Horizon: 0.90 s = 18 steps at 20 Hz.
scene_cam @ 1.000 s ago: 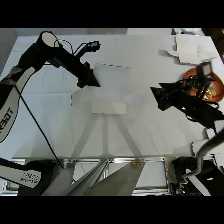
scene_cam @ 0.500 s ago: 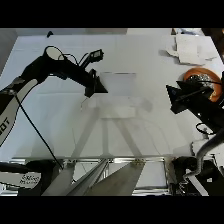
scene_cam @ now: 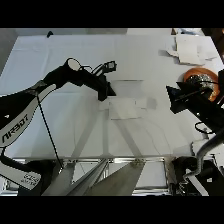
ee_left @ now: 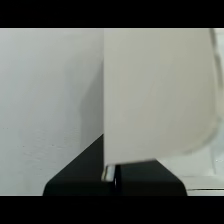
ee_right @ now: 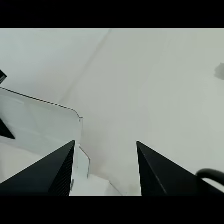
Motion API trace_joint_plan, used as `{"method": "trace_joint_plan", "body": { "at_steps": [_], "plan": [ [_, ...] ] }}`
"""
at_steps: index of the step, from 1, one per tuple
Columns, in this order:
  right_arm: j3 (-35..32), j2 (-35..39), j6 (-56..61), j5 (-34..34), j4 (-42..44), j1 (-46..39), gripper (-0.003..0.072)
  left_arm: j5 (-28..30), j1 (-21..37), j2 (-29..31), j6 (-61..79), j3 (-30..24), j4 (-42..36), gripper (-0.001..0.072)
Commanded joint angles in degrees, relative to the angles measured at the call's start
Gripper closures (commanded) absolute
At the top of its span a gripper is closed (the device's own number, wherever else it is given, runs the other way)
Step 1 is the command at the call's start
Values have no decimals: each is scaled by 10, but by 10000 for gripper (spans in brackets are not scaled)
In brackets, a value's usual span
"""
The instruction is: Fold the box and place the chain.
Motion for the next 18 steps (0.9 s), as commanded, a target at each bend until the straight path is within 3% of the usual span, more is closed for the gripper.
{"method": "trace_joint_plan", "body": {
  "at_steps": [1, 7, 18],
  "plan": [
    [1, -1, 1, 0, -1, 0, 289, 10, -4, -23, 4, 0, -1, 709],
    [1, -1, 2, 0, -1, 0, 290, 5, -4, -30, 74, 0, -46, 704],
    [1, -1, 12, 0, 1, 0, 290, 5, -4, -63, 128, 0, -61, 704]
  ]
}}
